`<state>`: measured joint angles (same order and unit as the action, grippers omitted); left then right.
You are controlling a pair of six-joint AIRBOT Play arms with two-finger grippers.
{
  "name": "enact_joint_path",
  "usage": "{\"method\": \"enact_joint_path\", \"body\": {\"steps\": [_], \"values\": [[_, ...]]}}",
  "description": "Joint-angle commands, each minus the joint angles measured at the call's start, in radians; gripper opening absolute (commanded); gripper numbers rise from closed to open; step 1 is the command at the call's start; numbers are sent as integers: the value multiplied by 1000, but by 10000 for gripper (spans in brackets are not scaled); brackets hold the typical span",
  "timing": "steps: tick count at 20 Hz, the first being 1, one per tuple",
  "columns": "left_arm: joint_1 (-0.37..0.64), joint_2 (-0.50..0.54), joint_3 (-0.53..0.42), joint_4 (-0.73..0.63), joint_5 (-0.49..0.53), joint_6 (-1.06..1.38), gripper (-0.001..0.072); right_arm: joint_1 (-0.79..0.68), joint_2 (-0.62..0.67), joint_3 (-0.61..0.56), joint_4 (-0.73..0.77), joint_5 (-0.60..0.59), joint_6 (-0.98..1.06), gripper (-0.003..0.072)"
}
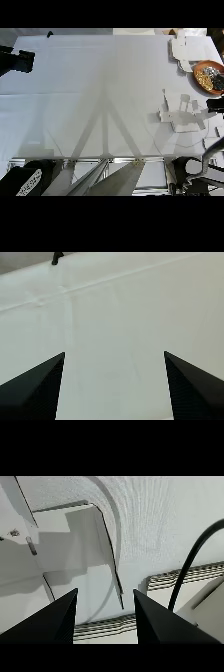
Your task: Fold the box and place the chain.
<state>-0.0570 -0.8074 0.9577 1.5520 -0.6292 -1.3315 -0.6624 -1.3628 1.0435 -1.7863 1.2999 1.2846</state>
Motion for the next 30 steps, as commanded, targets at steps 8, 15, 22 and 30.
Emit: {"method": "enact_joint_path", "body": {"steps": [8, 15, 22, 30], "values": [[-1, 0, 0, 0, 0, 0, 696, 0, -52, 1, 56, -46, -115, 217], [-1, 0, 0, 0, 0, 0, 696, 1, -106, 1, 55, -7, -116, 19], [-1, 0, 0, 0, 0, 0, 696, 41, -17, 2, 127, -27, -198, 17], [-1, 0, 0, 0, 0, 0, 696, 257, 67, 2, 554, -51, -247, 16]]}}
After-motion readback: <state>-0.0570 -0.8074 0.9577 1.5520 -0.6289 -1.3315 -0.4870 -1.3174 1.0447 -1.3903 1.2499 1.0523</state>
